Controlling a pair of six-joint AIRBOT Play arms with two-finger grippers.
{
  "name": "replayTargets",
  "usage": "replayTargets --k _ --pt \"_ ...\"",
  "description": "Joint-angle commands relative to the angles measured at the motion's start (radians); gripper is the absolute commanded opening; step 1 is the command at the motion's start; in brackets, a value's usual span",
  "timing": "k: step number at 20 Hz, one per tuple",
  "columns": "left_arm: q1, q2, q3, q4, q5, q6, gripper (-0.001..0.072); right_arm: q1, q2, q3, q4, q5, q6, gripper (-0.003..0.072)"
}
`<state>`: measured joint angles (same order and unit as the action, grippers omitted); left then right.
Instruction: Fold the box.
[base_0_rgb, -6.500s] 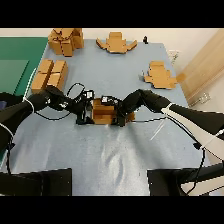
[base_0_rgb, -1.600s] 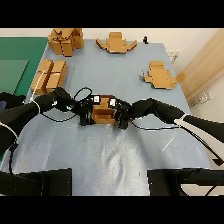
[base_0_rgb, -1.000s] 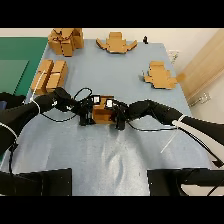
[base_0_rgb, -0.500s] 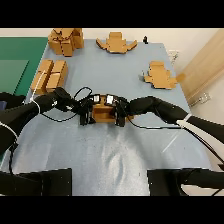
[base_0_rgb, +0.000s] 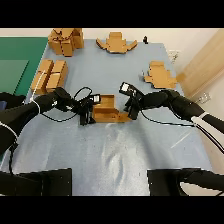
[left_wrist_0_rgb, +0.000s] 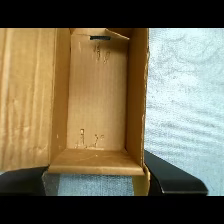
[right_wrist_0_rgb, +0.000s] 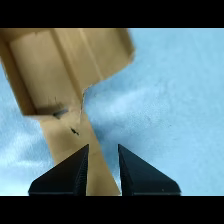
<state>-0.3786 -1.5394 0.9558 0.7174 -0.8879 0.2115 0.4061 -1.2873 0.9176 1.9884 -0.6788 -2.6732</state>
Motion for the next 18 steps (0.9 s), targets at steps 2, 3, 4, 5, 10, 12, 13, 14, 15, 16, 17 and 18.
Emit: replayTargets --k 2,3,4,5,10,12,13,14,15,16,17,18 --pt "0.000 0.000 0.000 0.001 -0.001 0.000 0.0167 0.006 -0.086 0.000 0.138 -0.040 -0.330 0.0295" --pt "0.000 0.000 0.000 0.001 -0.001 0.000 0.0167 0.028 -0.104 0.002 0.140 -0.020 -0.339 0.0293" --pt "0.000 0.000 0.000 0.001 -0.001 0.000 0.0167 0.045 -0.116 0.002 0.140 0.000 -0.339 0.0292" --pt "0.000 0.000 0.000 0.002 -0.001 0.000 0.0166 0.065 -0.123 0.002 0.140 0.026 -0.339 0.0291" --pt "0.000 0.000 0.000 0.001 -0.001 0.000 0.0166 0.114 -0.129 0.002 0.156 0.046 -0.339 0.0146" --pt "0.000 0.000 0.000 0.001 -0.001 0.000 0.0167 0.116 -0.129 0.002 0.174 0.076 -0.339 0.0145" --pt "0.000 0.000 0.000 0.001 -0.001 0.000 0.0167 0.119 -0.129 0.002 0.186 0.087 -0.339 0.0145" --pt "0.000 0.000 0.000 0.001 -0.001 0.000 0.0166 0.128 -0.129 0.002 0.185 0.093 -0.339 0.0145" --pt "0.000 0.000 0.000 0.001 -0.001 0.000 0.0167 0.138 -0.129 0.002 0.185 0.103 -0.339 0.0145" --pt "0.000 0.000 0.000 0.001 -0.001 0.000 0.0167 0.148 -0.130 0.002 0.185 0.113 -0.339 0.0145" --pt "0.000 0.000 0.000 0.001 -0.001 0.000 0.0167 0.156 -0.134 0.002 0.185 0.123 -0.339 0.0145" --pt "0.000 0.000 0.000 0.001 -0.001 0.000 0.0166 0.161 -0.137 0.002 0.185 0.123 -0.339 0.0145"
